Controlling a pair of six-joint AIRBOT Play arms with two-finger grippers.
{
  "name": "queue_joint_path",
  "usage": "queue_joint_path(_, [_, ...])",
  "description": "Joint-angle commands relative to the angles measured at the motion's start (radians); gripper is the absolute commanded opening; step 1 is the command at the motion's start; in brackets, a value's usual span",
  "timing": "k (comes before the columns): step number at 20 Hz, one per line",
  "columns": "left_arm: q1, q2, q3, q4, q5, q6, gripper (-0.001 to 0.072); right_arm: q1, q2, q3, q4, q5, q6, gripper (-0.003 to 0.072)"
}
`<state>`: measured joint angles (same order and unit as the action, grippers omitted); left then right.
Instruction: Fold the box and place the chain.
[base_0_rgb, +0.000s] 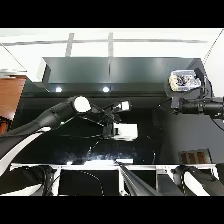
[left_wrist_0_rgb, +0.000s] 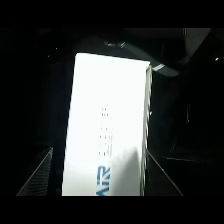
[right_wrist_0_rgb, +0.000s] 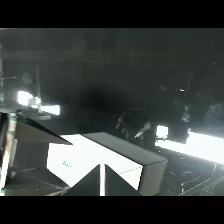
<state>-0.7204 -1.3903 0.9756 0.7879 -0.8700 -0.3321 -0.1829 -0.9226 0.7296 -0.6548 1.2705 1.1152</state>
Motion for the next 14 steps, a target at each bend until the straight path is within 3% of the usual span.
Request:
queue_joint_path(1, [-0.018, -0.046, 0.037, 0.008, -0.006, -0.013, 0.0718, -0.002, 0.001, 0.000, -0.009, 0.000, 0.001, 0.0039])
queue_joint_path(14, [-0.047, -0.046, 0.037, 0.076, -0.027, -0.016, 0.0718, -0.002, 0.001, 0.000, -0.012, -0.032, -0.010, 0.0039])
